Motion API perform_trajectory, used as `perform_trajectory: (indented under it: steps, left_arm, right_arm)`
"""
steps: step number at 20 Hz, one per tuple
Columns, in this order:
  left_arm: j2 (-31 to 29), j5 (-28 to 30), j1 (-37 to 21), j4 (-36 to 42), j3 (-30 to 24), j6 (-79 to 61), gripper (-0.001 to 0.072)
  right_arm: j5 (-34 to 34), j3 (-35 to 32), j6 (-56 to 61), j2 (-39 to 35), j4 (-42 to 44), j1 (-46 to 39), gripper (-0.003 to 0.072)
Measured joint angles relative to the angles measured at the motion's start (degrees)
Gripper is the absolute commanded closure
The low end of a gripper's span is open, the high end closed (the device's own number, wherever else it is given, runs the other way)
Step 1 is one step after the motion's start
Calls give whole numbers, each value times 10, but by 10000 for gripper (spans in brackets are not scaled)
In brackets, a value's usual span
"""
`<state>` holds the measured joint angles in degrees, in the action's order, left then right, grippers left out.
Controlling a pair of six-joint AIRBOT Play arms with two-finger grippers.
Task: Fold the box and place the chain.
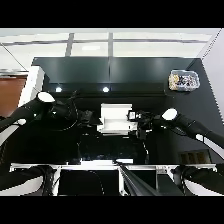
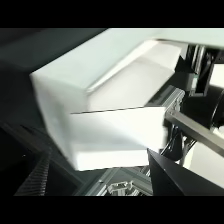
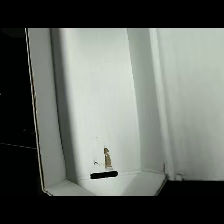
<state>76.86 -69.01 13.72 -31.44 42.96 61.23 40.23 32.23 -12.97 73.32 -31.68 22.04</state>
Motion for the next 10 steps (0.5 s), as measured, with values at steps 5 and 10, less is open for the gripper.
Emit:
perform_trajectory:
  steps: [5, 10]
  left_arm:
    - [0, 12, 49, -61, 46, 46, 31]
    - [0, 23, 71, -90, 58, 77, 104]
  right_arm:
    - [0, 0, 0, 0, 0, 0, 205]
    - [0, 0, 0, 0, 0, 0, 205]
